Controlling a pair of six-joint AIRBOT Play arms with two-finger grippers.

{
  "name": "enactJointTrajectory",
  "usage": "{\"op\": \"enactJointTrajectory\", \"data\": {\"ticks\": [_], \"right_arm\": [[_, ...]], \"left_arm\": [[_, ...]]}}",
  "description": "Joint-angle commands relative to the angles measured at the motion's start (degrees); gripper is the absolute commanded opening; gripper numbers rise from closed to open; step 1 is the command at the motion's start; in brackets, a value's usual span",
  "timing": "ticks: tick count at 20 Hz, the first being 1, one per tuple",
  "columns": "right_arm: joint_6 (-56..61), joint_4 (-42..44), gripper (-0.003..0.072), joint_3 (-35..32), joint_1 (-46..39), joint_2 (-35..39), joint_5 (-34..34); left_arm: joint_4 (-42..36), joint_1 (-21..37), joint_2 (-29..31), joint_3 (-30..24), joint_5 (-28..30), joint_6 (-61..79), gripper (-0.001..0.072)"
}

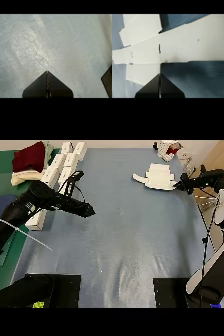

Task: Fold the box.

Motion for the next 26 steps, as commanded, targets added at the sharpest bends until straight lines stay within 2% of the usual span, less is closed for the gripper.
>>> {"op": "enactJointTrajectory", "data": {"ticks": [1,5,7,12,14,16,18,21,22,23,24,26], "right_arm": [[-1.7,0.4,-0.0002,-3.9,0.5,4.1,-8.0],[-4.5,0.4,-0.0002,-17.9,3.0,12.4,-14.6],[-6.1,0.0,-0.0002,-27.3,5.1,18.6,-14.4],[-9.1,-0.3,-0.0003,-59.2,9.9,41.2,-3.4],[-9.9,-0.7,-0.0003,-69.8,11.0,49.3,-1.8],[-9.9,-1.1,-0.0003,-77.1,11.1,54.8,-1.6],[-10.4,-2.3,-0.0002,-81.5,11.1,58.1,-0.5],[-10.6,-4.2,0.0013,-82.8,11.1,58.7,-0.2],[-10.5,-4.1,0.0122,-82.7,11.1,58.7,0.3],[-10.2,-4.1,0.0356,-82.5,11.1,58.7,0.6],[-10.2,-4.2,0.0426,-81.8,10.9,58.7,0.6],[-8.6,-5.8,0.0425,-78.2,9.4,58.7,0.7]], "left_arm": [[0.0,0.0,0.0,0.0,0.0,0.0,0.0012],[0.0,0.0,0.0,0.0,0.0,0.0,0.0012],[0.0,0.0,0.0,0.0,0.0,0.0,0.0012],[0.0,0.0,0.0,0.0,0.0,0.0,0.0012],[0.0,0.0,0.0,0.0,0.0,0.0,0.0012],[0.0,0.0,0.0,0.0,0.0,0.0,0.0012],[0.0,0.0,0.0,0.0,0.0,0.0,0.0012],[0.0,0.0,0.0,0.0,0.0,0.0,0.0012],[0.0,0.0,0.0,0.0,0.0,0.0,0.0012],[0.0,0.0,0.0,0.0,0.0,0.0,0.0012],[0.0,0.0,0.0,0.0,0.0,0.0,0.0012],[0.0,0.0,0.0,0.0,0.0,0.0,0.0012]]}}
